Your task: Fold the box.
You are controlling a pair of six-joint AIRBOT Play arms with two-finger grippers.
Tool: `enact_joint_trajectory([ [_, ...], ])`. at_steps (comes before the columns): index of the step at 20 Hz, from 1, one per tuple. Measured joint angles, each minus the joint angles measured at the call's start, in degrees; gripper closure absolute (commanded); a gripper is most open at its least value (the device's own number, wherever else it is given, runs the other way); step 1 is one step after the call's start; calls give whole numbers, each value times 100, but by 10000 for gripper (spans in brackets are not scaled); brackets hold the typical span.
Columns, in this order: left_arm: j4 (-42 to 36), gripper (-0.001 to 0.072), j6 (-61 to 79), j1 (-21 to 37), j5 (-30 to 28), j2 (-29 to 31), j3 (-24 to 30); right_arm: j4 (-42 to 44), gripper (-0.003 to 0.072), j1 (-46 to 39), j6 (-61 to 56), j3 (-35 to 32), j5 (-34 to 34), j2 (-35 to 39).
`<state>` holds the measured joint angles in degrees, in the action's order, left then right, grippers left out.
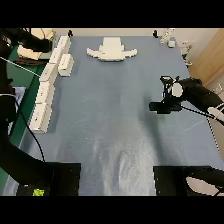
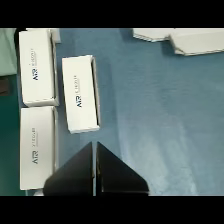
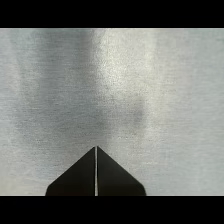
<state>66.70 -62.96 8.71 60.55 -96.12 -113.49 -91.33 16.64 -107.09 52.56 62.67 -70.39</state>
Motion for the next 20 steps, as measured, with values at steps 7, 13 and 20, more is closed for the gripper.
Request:
enact_joint_trajectory([
  [7, -476, 703, -369, -680, 1193, 920, 332, 2, 669, 0, 2, 0, 0, 0],
  [13, 380, 703, -1078, -2057, 673, 2448, 2883, 0, 669, 0, 2, 0, 0, 0],
  [20, 804, 700, -2371, -3106, -678, 4542, 6509, 2, 669, 0, 2, 0, 0, 0],
])
